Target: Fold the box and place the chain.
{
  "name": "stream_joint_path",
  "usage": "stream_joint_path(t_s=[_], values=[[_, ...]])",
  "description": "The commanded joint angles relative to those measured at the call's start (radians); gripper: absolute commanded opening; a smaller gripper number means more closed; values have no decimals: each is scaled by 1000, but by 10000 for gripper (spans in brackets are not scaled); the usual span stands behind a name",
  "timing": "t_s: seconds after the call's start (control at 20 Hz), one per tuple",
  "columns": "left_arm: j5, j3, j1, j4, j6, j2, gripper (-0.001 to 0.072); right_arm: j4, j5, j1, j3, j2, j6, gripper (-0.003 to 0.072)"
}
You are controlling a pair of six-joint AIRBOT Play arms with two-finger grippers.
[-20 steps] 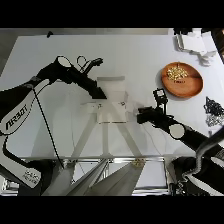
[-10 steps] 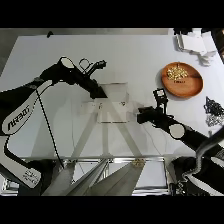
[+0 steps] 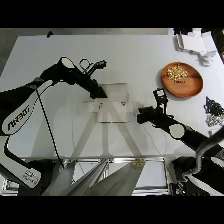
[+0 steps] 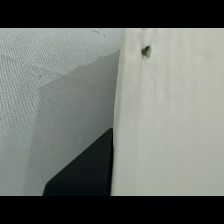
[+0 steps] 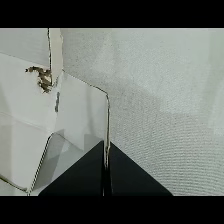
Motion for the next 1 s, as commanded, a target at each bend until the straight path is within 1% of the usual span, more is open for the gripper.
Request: stream_joint_path(t_s=[0.0,0.3,0.35,0.4,0.45,0.5,0.6,0.65,0.75,0.8,0.85,0.9,0.95], values=[[2,1,-1,-1,-3,-1,9,0,1,1,0,0,0,8],[-5,1,-1,-1,-4,0,10,1,1,1,0,0,1,10],[-6,1,-1,-1,-3,2,8,1,0,1,2,0,2,66],[-6,1,-1,0,1,11,7,0,1,1,9,2,1,287],[-7,2,2,8,31,32,7,0,-2,0,19,11,-3,534],[-6,1,8,39,93,68,6,-4,-6,0,34,29,-12,591],[-14,1,22,153,201,175,1,-33,-33,0,56,94,-13,591],[-24,1,31,191,202,228,0,-43,-61,0,60,138,-13,591],[-83,0,53,193,196,320,-2,-45,-101,-8,60,221,-13,590],[-96,-15,57,187,169,357,-3,-45,-102,-23,60,256,-13,590],[-86,-51,56,186,164,385,-3,-45,-99,-49,60,290,-13,589],[-54,-105,54,174,177,403,-3,-45,-96,-77,60,315,-13,589],[-12,-169,50,122,215,409,-3,-45,-93,-109,60,338,-13,587]])
